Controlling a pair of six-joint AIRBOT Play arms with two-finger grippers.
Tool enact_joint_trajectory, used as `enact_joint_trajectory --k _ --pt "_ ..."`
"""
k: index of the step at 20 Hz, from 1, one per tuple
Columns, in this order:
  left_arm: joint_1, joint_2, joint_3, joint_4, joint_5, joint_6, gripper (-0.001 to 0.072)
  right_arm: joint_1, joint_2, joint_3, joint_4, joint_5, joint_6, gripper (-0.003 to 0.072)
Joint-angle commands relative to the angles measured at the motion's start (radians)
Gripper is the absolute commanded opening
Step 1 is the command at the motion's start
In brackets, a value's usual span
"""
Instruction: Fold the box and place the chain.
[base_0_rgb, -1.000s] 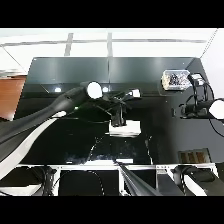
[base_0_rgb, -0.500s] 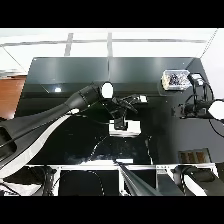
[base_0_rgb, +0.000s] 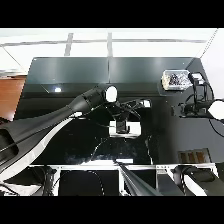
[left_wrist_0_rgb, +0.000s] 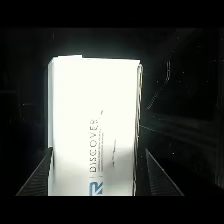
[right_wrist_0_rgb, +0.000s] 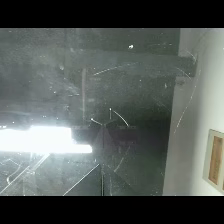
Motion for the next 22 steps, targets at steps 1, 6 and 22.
enact_joint_trajectory --k 1,6,22 --pt "-0.005 -0.001 0.001 0.002 0.01 0.0 0.071 0.0 0.001 -0.001 0.0 0.0 0.0 0.0012" --pt "-0.005 -0.001 0.001 0.002 0.009 0.0 0.071 0.0 0.001 -0.001 0.0 0.0 0.003 0.0012" --pt "-0.087 -0.05 -0.001 0.187 0.064 -0.079 0.071 0.0 0.001 -0.001 0.0 0.0 0.022 0.0012"
